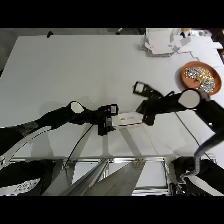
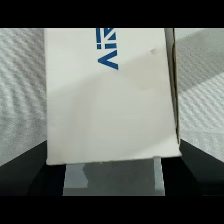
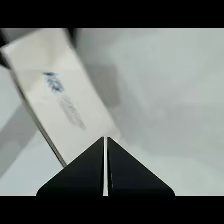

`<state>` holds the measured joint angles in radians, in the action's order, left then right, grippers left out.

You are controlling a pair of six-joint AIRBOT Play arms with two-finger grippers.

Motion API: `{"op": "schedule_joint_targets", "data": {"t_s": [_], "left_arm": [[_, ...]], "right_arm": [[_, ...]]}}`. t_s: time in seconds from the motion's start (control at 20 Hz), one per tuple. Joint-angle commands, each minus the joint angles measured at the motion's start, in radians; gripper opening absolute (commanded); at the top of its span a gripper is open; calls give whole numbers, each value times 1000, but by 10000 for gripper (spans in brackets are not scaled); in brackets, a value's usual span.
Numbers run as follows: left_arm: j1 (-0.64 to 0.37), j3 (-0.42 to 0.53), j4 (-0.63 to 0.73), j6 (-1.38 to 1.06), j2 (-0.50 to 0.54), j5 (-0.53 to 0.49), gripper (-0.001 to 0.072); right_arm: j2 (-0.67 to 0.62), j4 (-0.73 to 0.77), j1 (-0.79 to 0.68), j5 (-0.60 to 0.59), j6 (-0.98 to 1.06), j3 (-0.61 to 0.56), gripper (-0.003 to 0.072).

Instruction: Fold the box and place the chain.

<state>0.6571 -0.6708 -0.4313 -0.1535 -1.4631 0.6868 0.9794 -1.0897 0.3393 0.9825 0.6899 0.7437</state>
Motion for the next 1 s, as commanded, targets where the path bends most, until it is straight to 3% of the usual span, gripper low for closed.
{"op": "schedule_joint_targets", "data": {"t_s": [0.0, 0.15, 0.4, 0.7, 0.85, 0.95], "left_arm": [[-1, 0, -3, -2, 1, -1, 273], [-1, -1, -3, -2, 1, -1, 273], [-1, 0, -3, -2, 1, -1, 273], [-1, 0, -3, -2, 1, -1, 273], [-1, -1, 62, -3, 1, -9, 187], [-1, 0, 84, -3, 1, 2, 192]], "right_arm": [[-78, -294, -171, 158, 501, 3, 37], [-77, -383, -384, 333, 577, -14, 36], [-77, -379, -629, 319, 597, -38, 39], [-77, -378, -682, 316, 596, -38, 39], [-77, -378, -682, 315, 596, -38, 39], [-77, -378, -682, 315, 596, -38, 39]]}}
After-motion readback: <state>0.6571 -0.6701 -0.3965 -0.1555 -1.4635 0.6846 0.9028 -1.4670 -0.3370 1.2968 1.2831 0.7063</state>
